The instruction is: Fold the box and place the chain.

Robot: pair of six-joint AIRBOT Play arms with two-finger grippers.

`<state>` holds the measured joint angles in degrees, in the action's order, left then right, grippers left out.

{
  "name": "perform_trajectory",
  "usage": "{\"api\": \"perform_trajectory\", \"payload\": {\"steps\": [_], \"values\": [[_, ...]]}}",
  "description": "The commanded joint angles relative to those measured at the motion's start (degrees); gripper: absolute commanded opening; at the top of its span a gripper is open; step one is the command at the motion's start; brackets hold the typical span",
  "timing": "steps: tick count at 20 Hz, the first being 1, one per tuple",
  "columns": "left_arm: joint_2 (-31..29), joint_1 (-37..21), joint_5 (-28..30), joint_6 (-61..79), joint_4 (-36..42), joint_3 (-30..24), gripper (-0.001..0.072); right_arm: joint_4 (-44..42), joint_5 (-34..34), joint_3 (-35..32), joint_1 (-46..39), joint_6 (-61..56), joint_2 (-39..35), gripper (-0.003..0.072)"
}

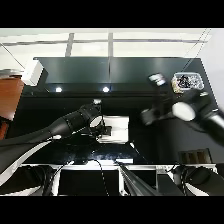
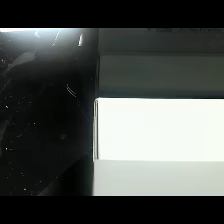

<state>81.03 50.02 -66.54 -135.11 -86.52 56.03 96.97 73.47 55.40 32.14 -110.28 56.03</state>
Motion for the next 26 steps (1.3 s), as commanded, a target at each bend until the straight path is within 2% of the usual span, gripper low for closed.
{"api": "perform_trajectory", "payload": {"steps": [1, 5, 8, 10, 13, 15, 16, 21, 26], "values": [[0.0, 0.0, 0.3, 0.1, 0.1, 0.0, 0.0027, 5.1, -6.3, -0.2, -17.0, 5.2, -2.6, 0.0705], [0.0, 0.0, 0.7, 0.1, 0.0, 0.0, 0.0027, 2.2, -20.0, 0.8, -36.3, 7.3, 4.2, 0.0704], [0.0, 0.0, 1.9, 0.0, 0.0, 0.0, 0.0027, 0.1, -23.0, 7.1, -42.5, 7.3, 14.4, 0.0703], [0.0, 0.0, 1.9, 0.1, 0.0, 0.0, 0.0027, -0.2, -22.6, 13.8, -43.3, 7.2, 22.3, 0.0702], [0.0, -0.1, 2.0, 0.1, 0.0, 0.0, 0.0028, -5.3, -22.3, 23.6, -43.5, 7.2, 32.5, 0.0693], [0.0, -0.2, 1.9, 0.1, 0.1, 0.0, 0.0027, -6.3, -21.2, 28.1, -43.5, 6.7, 37.7, 0.0544], [0.0, -0.2, 1.7, 0.1, 0.2, 0.0, 0.0028, -5.9, -20.6, 29.7, -43.5, 6.7, 39.8, 0.054], [0.0, -0.3, 1.5, 0.1, 0.2, 0.0, 0.0028, -5.8, -21.8, 32.7, -43.6, 6.6, 45.5, 0.054], [0.0, -0.3, 1.5, 0.1, 0.2, 0.0, 0.0027, -5.9, -22.4, 32.9, -43.6, 6.6, 48.3, 0.0523]]}}
